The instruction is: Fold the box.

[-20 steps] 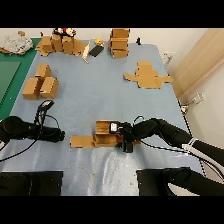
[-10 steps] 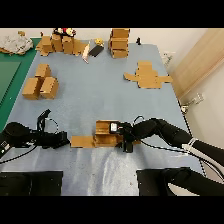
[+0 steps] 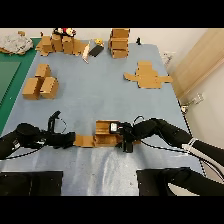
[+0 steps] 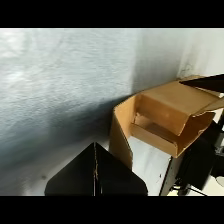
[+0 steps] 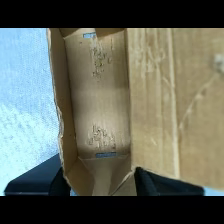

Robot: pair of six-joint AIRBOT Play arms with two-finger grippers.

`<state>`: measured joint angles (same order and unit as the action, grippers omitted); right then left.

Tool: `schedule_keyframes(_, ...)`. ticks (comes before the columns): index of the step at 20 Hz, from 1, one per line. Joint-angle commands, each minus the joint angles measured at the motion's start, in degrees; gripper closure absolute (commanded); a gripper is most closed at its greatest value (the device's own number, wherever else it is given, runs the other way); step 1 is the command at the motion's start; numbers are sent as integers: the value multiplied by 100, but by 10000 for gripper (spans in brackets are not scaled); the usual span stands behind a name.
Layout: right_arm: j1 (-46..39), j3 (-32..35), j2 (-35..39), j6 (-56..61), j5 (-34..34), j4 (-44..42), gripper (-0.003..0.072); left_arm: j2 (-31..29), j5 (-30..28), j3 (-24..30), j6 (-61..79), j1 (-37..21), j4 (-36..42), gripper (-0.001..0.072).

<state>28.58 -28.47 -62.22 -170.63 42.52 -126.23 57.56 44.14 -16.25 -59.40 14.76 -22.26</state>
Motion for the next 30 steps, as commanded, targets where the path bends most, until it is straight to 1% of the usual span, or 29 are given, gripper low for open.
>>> schedule_keyframes(1, 4, -2, 2, 2, 0, 0, 228, 66, -210, -4, 175, 407, 557, 699)
schedule_keyframes(4, 7, -2, 2, 0, 0, 0, 228, 66, -184, -24, 286, 487, 743, 698)
schedule_keyframes(10, 7, -2, 2, 2, 0, 0, 228, 63, 94, -26, 540, 479, 1272, 696)
schedule_keyframes(15, 7, -2, 4, 2, 0, 0, 227, 55, 247, -131, 608, 479, 1335, 695)
schedule_keyframes(16, 7, -2, 2, 2, 0, 0, 227, 55, 286, -157, 608, 479, 1338, 651)
schedule_keyframes(17, 7, -2, 2, 0, 0, 0, 227, 57, 295, -179, 601, 479, 1349, 483)
schedule_keyframes(18, 7, -2, 2, 0, 0, 0, 227, 57, 295, -190, 605, 479, 1351, 469)
schedule_keyframes(22, 7, -2, 2, 2, 0, 0, 228, 57, 293, -190, 605, 479, 1384, 468)
schedule_keyframes(26, 7, -2, 2, 2, 0, 0, 227, 59, 304, -190, 704, 492, 1847, 467)
schedule_keyframes(30, 7, -2, 2, 2, 0, 0, 228, 164, 297, -190, 931, 492, 1888, 467)
